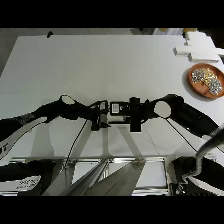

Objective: Fold the box and place the chain.

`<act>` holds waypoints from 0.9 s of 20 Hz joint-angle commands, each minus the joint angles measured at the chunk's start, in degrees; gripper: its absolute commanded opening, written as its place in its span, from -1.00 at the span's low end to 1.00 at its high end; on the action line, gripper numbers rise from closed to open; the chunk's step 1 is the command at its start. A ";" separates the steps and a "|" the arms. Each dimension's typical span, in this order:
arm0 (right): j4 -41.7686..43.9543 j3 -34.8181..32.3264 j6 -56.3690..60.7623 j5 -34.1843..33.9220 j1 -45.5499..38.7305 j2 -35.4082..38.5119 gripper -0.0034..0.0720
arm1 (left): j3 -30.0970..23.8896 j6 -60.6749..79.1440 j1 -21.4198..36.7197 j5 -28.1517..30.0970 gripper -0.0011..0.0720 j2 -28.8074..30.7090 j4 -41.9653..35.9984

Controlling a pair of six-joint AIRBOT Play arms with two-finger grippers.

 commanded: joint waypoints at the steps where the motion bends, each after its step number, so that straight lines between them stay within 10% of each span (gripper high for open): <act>1: 1.92 -1.44 -0.02 1.36 0.04 0.00 -0.44 | -0.02 0.13 0.02 0.02 -0.27 0.04 0.07; 7: 3.28 -3.06 -0.26 1.77 0.02 0.09 -0.02 | -0.02 0.11 0.02 0.02 -0.27 0.04 0.07; 14: 8.90 -3.02 -0.26 -1.18 -0.15 4.57 -0.04 | -0.02 0.11 0.02 0.02 -0.27 0.04 0.07; 18: 8.96 -3.04 -0.22 -1.49 -0.15 2.91 -0.84 | -0.02 0.11 0.02 0.02 -0.27 0.04 0.07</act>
